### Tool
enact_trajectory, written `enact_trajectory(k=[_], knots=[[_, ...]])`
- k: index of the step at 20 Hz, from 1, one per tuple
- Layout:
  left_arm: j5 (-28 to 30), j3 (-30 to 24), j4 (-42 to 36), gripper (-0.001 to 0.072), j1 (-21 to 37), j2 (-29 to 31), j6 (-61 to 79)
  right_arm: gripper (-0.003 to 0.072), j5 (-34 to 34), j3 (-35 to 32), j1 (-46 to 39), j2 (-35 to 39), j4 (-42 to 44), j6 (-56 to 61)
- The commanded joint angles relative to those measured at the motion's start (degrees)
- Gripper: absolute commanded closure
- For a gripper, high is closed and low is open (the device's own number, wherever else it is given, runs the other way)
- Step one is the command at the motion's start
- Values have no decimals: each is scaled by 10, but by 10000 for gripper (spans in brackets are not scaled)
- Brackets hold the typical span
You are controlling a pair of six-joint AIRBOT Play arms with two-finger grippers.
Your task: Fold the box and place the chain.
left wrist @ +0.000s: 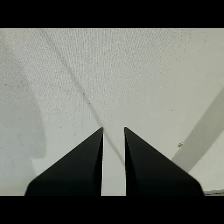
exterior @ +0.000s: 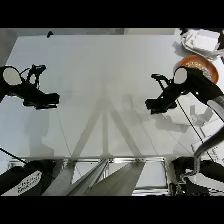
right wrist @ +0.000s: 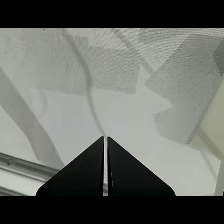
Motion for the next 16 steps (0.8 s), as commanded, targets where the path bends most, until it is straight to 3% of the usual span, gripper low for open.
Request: enact_trajectory(k=[1, 5, 8, 11, 12, 14, 15, 16], knots=[[0, 0, 0, 559, 0, 0, 0, 663, -1, 0, 1, 0, 1, 0], [0, 0, 0, 559, 0, 0, 0, 675, 71, 57, -37, 0, -14, -64], [0, 0, 0, 559, 0, 0, 0, 675, 141, 142, -140, 0, -82, -64], [0, 0, 0, 559, 0, 0, 0, 672, 175, 167, -262, 0, -161, -81], [0, 0, 0, 559, 0, 0, 0, 617, 175, 167, -301, 0, -170, -97], [0, 0, 0, 559, 0, 0, 0, 82, 155, 167, -381, 0, -171, -140], [0, 0, 0, 559, 0, 0, 0, -3, 132, 167, -417, 0, -171, -141], [0, 0, 0, 559, 0, 0, 0, -3, 116, 167, -447, 0, -177, -142]])
